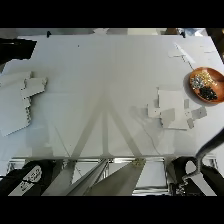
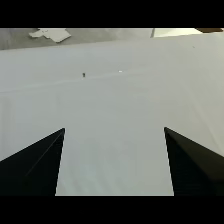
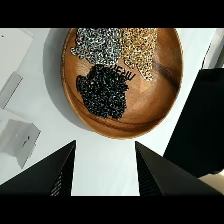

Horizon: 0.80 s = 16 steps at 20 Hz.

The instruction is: Fold the box and place the chain.

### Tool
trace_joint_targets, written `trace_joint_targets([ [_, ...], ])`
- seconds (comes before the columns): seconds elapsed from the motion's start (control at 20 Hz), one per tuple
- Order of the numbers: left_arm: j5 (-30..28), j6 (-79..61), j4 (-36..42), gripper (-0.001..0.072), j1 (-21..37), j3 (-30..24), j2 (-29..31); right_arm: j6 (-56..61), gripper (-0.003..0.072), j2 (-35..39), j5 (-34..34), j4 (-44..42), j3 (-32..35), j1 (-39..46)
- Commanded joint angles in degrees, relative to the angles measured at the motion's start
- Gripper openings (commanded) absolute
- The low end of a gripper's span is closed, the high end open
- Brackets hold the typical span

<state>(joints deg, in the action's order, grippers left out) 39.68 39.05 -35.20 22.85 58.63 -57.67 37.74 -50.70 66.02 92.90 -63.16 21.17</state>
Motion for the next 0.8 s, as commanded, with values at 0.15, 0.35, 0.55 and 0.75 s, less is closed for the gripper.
trace_joint_targets([
  [0.15, 0.0, 0.0, -0.1, 0.0699, 0.0, 0.0, 0.0, 0.0, 0.0407, 0.0, 0.2, -1.7, 0.0, 0.0],
  [0.35, 0.0, 0.0, -0.1, 0.0699, 0.0, 0.0, 0.0, 10.2, 0.0407, 0.0, 0.2, -11.4, 0.0, 0.0],
  [0.55, 0.0, 0.0, -0.1, 0.0699, 0.0, 0.0, 0.0, 20.1, 0.0407, 0.0, 0.7, -26.0, 0.0, 0.0],
  [0.75, 0.0, 0.0, -0.1, 0.0699, 0.0, 0.0, 0.0, 20.6, 0.0407, 0.0, 0.5, -29.3, 0.0, 0.0],
])
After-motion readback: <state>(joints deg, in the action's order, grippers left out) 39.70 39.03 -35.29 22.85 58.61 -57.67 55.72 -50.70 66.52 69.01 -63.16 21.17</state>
